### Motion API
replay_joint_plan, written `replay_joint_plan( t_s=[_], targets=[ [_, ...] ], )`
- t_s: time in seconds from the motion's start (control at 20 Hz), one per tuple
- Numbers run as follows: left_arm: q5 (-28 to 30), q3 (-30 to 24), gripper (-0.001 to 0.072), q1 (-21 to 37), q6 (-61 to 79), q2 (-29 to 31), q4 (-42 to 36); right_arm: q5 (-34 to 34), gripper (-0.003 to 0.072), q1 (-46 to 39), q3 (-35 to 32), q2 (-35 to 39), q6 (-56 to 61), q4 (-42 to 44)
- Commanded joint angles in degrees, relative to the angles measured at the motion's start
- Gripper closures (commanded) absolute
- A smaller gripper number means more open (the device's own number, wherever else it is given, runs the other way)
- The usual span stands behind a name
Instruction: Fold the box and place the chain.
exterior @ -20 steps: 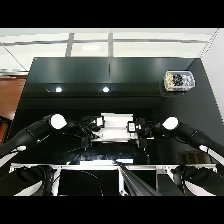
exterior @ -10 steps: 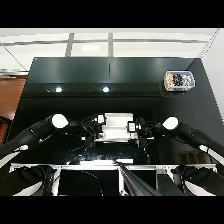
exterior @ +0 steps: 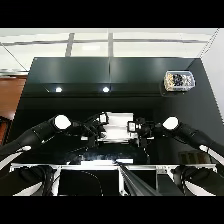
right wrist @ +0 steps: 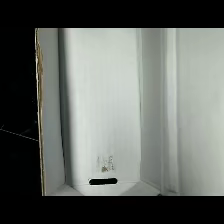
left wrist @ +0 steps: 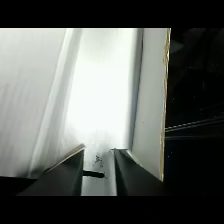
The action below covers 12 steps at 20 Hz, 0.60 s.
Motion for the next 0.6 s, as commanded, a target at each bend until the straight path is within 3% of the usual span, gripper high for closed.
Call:
replay_joint_plan(
  t_s=[0.0,0.1,0.15,0.25,0.3,0.35,0.4,0.45,0.55],
  targets=[
    [0.8,0.0,0.0351,-0.1,0.0,0.0,-0.1,0.0,0.0555,0.0,0.0,0.0,0.0,0.0],
    [0.9,0.0,0.0385,-0.1,0.0,0.0,-0.1,0.0,0.0554,0.0,0.0,0.0,0.0,0.0],
    [0.9,0.0,0.0468,-0.1,0.0,0.0,-0.1,0.0,0.0554,0.0,0.0,0.0,0.0,0.0],
    [0.8,0.0,0.0342,-0.2,0.0,0.0,-0.1,0.0,0.0555,0.0,0.0,0.0,0.0,0.0],
    [0.9,0.0,0.0344,-0.1,0.0,0.0,-0.1,0.0,0.0555,0.0,0.0,0.0,0.0,0.0],
    [0.9,0.0,0.0411,-0.1,0.0,0.0,-0.1,0.0,0.0554,0.0,0.0,0.0,0.0,0.0],
    [0.7,0.1,0.0606,0.0,0.0,0.1,0.3,0.0,0.0555,0.0,0.0,0.0,0.0,0.0],
    [-0.1,0.1,0.0681,0.2,-0.5,0.6,1.7,0.0,0.0555,0.0,0.0,0.0,0.0,0.0],
    [-2.0,0.1,0.0681,1.7,-5.3,3.1,5.6,0.0,0.0555,0.0,0.0,0.0,0.0,0.0]
  ],
)
